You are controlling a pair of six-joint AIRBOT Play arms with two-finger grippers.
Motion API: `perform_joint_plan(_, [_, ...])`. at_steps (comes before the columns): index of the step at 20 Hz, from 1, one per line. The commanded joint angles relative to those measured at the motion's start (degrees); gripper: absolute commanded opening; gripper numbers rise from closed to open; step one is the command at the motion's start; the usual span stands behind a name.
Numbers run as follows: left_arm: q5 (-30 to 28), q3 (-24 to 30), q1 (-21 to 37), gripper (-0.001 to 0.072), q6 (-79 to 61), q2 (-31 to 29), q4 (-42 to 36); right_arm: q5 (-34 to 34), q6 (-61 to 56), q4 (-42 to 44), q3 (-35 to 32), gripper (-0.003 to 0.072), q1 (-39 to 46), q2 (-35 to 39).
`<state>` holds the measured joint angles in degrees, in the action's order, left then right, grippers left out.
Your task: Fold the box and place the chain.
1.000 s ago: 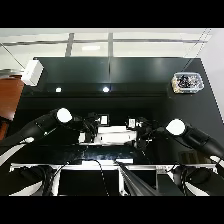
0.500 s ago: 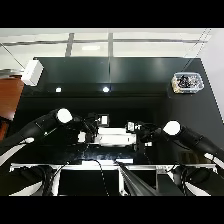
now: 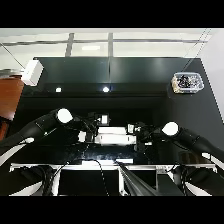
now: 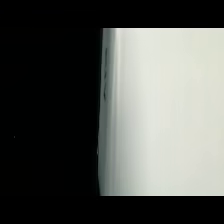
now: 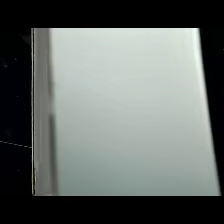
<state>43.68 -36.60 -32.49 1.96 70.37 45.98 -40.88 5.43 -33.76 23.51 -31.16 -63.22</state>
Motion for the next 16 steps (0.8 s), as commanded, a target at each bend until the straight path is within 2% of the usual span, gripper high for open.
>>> perform_joint_plan(1, [0.0, 0.0, 0.0, 0.0028, 0.0, 0.0, 0.0, 1.0, 2.1, 0.5, 0.0, 0.0696, 0.0, -1.3])
perform_joint_plan(16, [0.0, 0.0, 0.0, 0.0028, 0.0, 0.0, 0.0, 1.3, 2.6, 0.9, 0.0, 0.0693, 0.0, -1.6])
